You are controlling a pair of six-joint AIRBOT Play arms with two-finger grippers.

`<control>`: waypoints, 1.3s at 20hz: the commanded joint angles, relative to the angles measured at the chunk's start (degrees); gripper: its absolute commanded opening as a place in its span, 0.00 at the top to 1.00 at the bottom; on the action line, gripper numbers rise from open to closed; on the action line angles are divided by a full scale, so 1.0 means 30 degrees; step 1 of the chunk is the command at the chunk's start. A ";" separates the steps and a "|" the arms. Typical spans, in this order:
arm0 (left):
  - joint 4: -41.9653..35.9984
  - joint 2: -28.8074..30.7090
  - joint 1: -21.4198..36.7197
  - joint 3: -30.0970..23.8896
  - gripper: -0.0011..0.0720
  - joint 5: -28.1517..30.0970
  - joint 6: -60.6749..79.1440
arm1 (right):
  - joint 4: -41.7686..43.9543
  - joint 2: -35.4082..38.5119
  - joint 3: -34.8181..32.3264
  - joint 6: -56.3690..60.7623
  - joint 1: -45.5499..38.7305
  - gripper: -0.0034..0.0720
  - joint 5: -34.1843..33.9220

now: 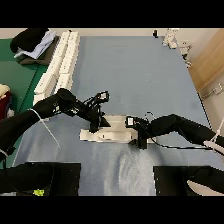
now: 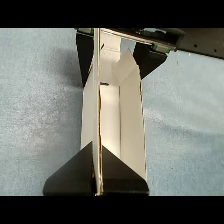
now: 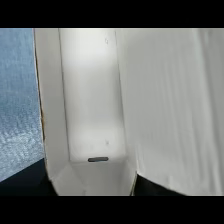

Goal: Fold the box.

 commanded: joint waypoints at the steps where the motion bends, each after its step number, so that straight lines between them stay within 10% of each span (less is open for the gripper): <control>1: 0.0007 -0.0007 0.0000 -0.0007 0.97 0.0015 0.0007 | 0.0073 -0.0168 0.0000 0.0007 0.0000 0.24 -0.0219; 26: -0.0146 -0.0007 0.0000 -0.0007 0.97 0.0007 0.0007 | -0.0073 -0.0175 0.0073 0.0007 0.0000 0.26 -0.0299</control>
